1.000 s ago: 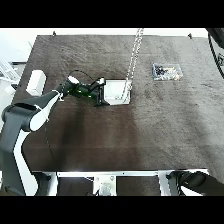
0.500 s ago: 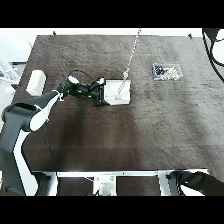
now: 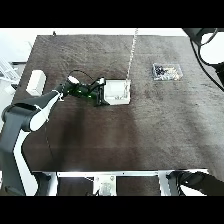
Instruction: Fold the box and place the chain.
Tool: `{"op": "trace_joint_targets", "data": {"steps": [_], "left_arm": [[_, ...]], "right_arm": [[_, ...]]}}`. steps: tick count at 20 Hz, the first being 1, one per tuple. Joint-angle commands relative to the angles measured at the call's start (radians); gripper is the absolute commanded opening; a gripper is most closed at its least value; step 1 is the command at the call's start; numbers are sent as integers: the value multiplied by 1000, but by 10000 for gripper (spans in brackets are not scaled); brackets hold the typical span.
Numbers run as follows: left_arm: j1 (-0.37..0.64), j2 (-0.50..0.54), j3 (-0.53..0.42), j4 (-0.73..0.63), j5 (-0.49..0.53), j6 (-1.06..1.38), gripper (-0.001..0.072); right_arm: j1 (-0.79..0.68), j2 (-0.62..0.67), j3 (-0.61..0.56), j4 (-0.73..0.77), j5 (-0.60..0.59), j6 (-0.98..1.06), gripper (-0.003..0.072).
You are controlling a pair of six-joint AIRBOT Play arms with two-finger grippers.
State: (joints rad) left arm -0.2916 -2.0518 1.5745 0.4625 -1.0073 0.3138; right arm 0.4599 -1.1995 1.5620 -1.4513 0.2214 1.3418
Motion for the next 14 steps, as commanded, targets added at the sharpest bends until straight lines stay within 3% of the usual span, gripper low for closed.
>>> {"op": "trace_joint_targets", "data": {"steps": [1,8,14], "left_arm": [[0,0,0,0,0,0,358],[0,0,0,0,0,0,359],[0,0,0,0,1,0,358]], "right_arm": [[0,-2,-51,3,66,43,11],[2,-19,-319,4,56,214,10],[2,-135,-508,64,31,253,10]]}}
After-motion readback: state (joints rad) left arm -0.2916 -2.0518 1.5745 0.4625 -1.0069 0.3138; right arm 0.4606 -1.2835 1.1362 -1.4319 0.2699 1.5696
